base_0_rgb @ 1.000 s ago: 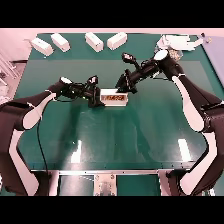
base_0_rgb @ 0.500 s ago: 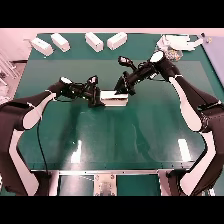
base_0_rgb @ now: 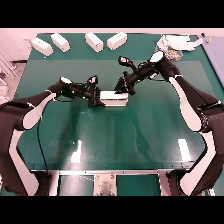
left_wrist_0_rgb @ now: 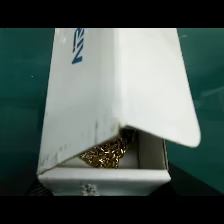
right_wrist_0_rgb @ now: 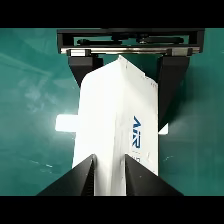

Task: Fold the box and place the chain.

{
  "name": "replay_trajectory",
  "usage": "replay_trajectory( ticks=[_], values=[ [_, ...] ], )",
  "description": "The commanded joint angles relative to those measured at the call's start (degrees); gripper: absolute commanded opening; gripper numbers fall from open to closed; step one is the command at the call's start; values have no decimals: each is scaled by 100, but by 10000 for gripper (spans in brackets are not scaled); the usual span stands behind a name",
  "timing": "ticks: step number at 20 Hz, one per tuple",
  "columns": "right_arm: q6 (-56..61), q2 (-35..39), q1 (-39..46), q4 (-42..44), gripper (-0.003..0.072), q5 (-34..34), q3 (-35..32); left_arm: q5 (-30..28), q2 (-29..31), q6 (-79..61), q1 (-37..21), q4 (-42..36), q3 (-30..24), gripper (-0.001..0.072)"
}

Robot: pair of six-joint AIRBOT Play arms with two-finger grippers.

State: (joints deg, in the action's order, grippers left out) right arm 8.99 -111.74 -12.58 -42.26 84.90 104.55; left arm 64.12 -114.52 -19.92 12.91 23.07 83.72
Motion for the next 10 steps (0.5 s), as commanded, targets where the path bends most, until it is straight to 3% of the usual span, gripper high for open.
replay_trajectory(
  ticks=[1,10],
  values=[
    [94,-2,-7,-109,215,63,0,0,0,-2,-2,2,2,368],
    [85,-2,-20,-170,218,-472,2,0,0,-2,-2,2,0,368]
  ],
)
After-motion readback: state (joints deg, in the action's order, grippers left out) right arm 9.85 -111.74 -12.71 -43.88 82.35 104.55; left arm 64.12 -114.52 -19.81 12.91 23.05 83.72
